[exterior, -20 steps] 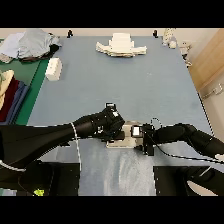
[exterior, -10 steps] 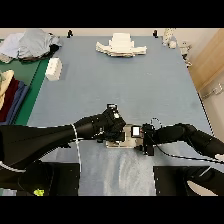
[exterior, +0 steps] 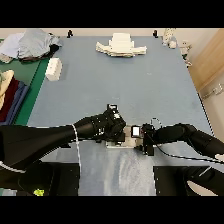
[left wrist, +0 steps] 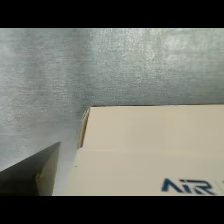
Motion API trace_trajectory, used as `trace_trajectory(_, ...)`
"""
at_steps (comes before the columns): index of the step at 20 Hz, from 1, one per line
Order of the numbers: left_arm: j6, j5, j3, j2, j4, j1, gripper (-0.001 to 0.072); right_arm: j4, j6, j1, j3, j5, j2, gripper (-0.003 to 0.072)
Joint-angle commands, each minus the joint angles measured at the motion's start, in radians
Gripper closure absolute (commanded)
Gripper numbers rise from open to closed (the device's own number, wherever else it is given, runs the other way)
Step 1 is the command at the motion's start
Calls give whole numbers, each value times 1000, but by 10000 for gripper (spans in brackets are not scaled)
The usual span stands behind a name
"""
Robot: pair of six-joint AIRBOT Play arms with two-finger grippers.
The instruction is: Fold the box.
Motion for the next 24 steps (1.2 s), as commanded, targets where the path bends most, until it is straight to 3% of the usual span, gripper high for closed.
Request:
trace_trajectory(1, -16, -46, 2, 10, 0, 2, 62, 0, 2, 0, 0, 0, 1, 176)
trace_trajectory(10, 57, -171, 74, 286, 29, 2, 65, 0, 2, 0, 0, 0, 1, 176)
trace_trajectory(11, 56, -170, 74, 309, 25, 2, 101, 0, 2, 0, 0, 0, 1, 176)
trace_trajectory(12, 62, -171, 74, 325, 26, 2, 489, 0, 2, 0, 0, 0, 1, 176)
trace_trajectory(13, 124, -166, 74, 332, 26, 2, 697, 0, 2, 0, 0, 0, 1, 176)
trace_trajectory(20, 461, -125, 70, 341, 17, 13, 699, 0, 2, 0, 0, 0, 1, 176)
trace_trajectory(24, 897, -42, -91, 492, -97, 166, 702, 0, 2, 0, 0, 0, 1, 176)
